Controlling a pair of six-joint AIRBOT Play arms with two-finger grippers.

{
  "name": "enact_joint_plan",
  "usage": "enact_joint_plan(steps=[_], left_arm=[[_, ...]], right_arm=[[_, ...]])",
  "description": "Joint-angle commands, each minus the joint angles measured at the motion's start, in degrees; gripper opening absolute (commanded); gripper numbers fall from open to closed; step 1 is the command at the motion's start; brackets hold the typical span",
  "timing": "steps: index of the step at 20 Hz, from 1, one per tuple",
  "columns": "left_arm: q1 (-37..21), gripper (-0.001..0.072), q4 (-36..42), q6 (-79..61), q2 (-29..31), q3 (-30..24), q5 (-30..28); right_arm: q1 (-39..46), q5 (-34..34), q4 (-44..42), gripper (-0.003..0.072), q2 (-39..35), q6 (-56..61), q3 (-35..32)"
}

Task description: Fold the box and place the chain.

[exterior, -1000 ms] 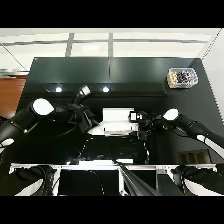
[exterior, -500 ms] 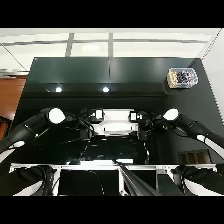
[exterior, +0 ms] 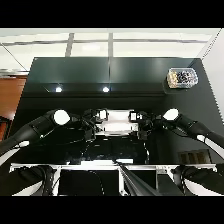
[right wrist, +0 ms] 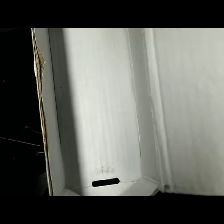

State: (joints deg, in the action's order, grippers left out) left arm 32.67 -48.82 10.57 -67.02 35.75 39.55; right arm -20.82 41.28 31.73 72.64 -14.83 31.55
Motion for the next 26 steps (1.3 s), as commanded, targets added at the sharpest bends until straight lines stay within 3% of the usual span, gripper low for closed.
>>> enact_joint_plan(steps=[1,5,14,15,17,19,23,25,26], left_arm=[[0.17,0.0334,0.35,-0.07,-0.07,0.0,-0.33],[0.17,0.0334,2.49,-0.09,-0.26,0.0,-0.22],[0.15,0.0333,17.09,-6.32,-5.38,0.02,-3.58],[0.15,0.0285,17.86,-7.56,-5.42,0.02,-3.5],[0.17,0.0123,17.73,-7.61,-5.46,0.0,-3.3],[0.15,0.0028,17.79,-7.61,-5.57,0.0,-3.39],[0.17,0.0039,17.84,-7.61,-6.14,0.0,-2.86],[0.63,0.0247,17.79,-7.61,-6.4,0.0,-3.58],[0.96,0.0249,17.77,-7.63,-6.47,0.02,-3.76]], right_arm=[[0.0,0.0,-0.02,0.0229,0.02,0.02,0.0],[0.0,0.0,-0.02,0.0229,0.02,0.02,0.0],[0.0,0.0,-0.02,0.0229,0.02,0.02,0.0],[0.0,0.0,-0.02,0.0229,0.02,0.04,0.0],[0.0,0.0,-0.02,0.0228,0.02,0.04,0.0],[0.0,0.0,-0.02,0.0229,0.02,0.04,0.0],[0.0,0.0,-0.02,0.0229,0.02,0.04,0.0],[0.0,0.0,-0.02,0.0229,0.02,0.04,0.0],[0.0,0.0,-0.02,0.0228,0.02,0.04,0.0]])
